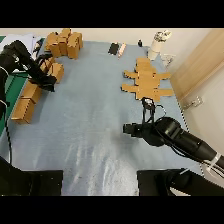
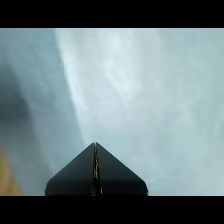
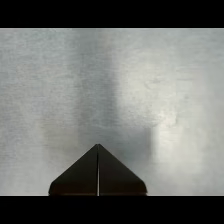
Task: Fold the box.
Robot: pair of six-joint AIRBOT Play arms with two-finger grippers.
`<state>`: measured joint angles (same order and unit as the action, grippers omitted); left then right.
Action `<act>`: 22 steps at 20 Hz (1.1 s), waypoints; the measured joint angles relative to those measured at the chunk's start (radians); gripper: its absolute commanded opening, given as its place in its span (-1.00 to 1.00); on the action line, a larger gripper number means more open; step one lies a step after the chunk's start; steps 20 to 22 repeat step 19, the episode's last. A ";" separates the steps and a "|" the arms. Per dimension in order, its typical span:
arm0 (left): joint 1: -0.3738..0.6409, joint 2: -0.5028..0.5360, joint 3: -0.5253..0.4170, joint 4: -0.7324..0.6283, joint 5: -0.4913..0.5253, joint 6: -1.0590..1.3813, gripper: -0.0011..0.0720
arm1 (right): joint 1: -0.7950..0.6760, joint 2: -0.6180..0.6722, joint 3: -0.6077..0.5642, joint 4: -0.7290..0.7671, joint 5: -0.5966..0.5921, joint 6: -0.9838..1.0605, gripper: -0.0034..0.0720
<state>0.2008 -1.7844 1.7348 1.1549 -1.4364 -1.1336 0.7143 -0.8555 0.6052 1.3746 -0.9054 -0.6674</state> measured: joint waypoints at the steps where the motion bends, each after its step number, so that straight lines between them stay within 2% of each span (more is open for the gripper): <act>1: -0.024 0.035 -0.032 -0.016 -0.018 -0.001 -0.96 | -0.021 -0.039 0.035 0.032 -0.001 -0.038 -0.91; 3: -0.082 0.135 -0.131 -0.037 0.001 0.005 -0.95 | -0.075 -0.134 0.124 0.110 -0.028 -0.130 -0.90; 8: -0.246 0.448 -0.514 -0.060 0.129 0.011 -0.95 | -0.168 -0.381 0.347 0.280 -0.100 -0.324 -0.90; 11: -0.314 0.567 -0.687 -0.083 0.187 0.006 -0.94 | -0.184 -0.478 0.419 0.349 -0.117 -0.381 -0.90; 15: -0.353 0.624 -0.773 -0.098 0.193 -0.005 -0.94 | -0.191 -0.528 0.454 0.407 -0.143 -0.416 -0.90; 22: -0.365 0.639 -0.798 -0.104 0.192 -0.011 -0.94 | -0.193 -0.541 0.464 0.421 -0.155 -0.428 -0.90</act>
